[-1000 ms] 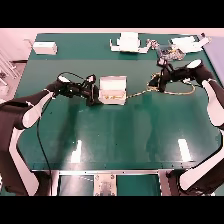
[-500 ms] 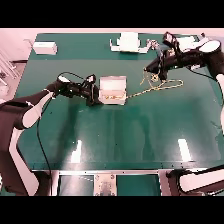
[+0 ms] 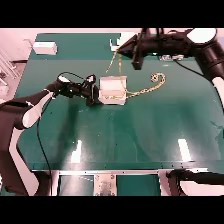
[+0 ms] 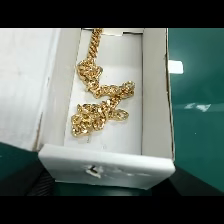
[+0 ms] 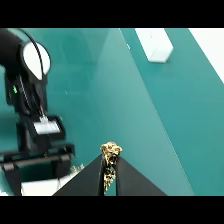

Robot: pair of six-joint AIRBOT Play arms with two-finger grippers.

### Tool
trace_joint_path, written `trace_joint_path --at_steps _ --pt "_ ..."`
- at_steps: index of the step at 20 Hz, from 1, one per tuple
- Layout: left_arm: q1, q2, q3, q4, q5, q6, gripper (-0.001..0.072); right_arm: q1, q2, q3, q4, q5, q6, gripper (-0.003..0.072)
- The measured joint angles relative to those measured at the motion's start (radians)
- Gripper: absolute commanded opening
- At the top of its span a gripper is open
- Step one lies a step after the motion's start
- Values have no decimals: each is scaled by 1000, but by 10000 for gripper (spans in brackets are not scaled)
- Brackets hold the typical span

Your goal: Fold the box and place the chain.

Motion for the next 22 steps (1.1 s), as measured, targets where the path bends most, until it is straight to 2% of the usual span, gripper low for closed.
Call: trace_joint_path --at_steps 5,10,11,12,13,17,22 --pt "0 0 0 0 0 0 338 58 -75 -23 -28 -54 96 7" --pt "0 0 0 0 0 0 338 52 -139 -129 -54 -61 154 14" --pt "0 0 0 0 0 0 338 51 -146 -155 -66 -60 156 158" --pt "0 0 0 0 0 0 338 49 -151 -180 -91 -58 156 453" --pt "0 0 0 0 0 0 338 48 -154 -197 -120 -57 153 566" --pt "0 0 0 0 0 0 338 14 -146 -221 -244 -20 137 566" --pt "0 0 0 0 0 0 338 -122 -134 -233 -291 23 60 566"
